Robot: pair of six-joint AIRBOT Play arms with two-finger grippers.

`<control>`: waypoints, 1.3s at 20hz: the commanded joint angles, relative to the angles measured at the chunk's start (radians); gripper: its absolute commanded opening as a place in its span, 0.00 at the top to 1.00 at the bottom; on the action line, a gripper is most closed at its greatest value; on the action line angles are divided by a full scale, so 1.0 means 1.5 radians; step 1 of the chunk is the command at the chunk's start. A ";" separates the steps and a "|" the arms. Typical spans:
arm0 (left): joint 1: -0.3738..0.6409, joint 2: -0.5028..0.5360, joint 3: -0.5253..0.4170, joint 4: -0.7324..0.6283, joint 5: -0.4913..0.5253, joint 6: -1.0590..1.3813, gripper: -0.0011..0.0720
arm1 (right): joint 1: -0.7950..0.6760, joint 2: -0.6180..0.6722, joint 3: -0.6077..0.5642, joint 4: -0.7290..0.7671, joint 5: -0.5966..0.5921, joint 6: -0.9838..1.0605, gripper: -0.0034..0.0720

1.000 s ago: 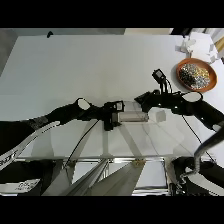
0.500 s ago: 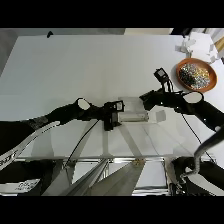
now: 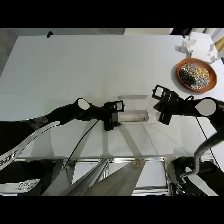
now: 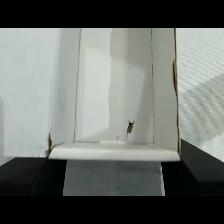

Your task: Fold the box and place the chain.

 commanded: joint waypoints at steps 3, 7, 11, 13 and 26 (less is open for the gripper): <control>0.001 0.001 0.000 0.000 0.000 0.001 0.64 | -0.002 -0.038 -0.040 0.029 -0.023 -0.123 0.63; 0.000 0.001 0.000 0.000 0.000 0.001 0.64 | 0.044 -0.079 -0.053 0.032 -0.066 -0.173 0.67; 0.001 0.001 0.000 0.001 0.000 0.001 0.64 | 0.066 -0.117 -0.053 0.033 -0.107 -0.172 0.67; 0.000 0.001 0.000 0.000 0.000 0.001 0.64 | 0.076 -0.125 -0.053 0.038 -0.117 -0.172 0.75; 0.000 0.001 0.000 0.000 0.000 0.001 0.64 | 0.129 -0.126 -0.053 0.125 -0.147 -0.187 0.75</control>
